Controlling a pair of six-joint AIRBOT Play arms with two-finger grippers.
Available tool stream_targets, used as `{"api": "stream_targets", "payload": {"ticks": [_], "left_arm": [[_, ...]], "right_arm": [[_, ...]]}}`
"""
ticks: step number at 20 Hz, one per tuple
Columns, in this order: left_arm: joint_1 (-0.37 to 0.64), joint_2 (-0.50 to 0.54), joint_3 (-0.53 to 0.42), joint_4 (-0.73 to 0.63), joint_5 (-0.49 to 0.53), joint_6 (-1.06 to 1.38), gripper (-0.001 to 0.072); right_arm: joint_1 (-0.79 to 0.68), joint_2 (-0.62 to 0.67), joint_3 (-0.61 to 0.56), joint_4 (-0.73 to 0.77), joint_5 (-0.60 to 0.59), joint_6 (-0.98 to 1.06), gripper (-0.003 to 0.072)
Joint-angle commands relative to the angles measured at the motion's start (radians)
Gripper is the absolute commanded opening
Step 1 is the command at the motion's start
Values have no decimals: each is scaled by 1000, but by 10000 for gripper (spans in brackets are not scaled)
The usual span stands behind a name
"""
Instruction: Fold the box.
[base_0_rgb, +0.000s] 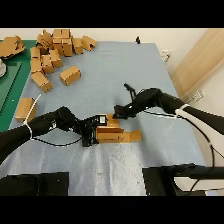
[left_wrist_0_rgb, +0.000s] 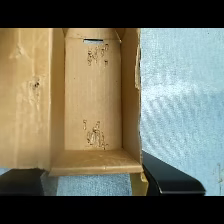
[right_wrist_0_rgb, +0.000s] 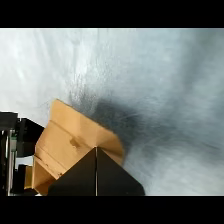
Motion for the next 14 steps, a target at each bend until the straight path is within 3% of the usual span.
{"api": "stream_targets", "payload": {"ticks": [1, 3, 6, 9, 11, 13, 14], "left_arm": [[0, 1, 0, 0, 0, 0, 214], [0, 1, 0, 0, 0, 0, 214], [0, 1, 0, 0, 0, 0, 213], [0, 1, 0, 0, 0, 0, 213], [0, 1, 0, 0, 0, 0, 213], [0, 1, 0, 0, 0, 0, 213], [0, 1, 0, 0, 0, 0, 214]], "right_arm": [[-58, 148, 9, -187, -84, 0, 3], [-69, 252, 6, -307, -183, 0, 3], [-20, 440, -87, -327, -310, -1, 3], [138, 688, -286, -336, -323, -66, 5], [233, 836, -399, -394, -272, -103, 27], [290, 911, -466, -512, -148, -111, 443], [304, 913, -480, -551, -79, -156, 463]]}}
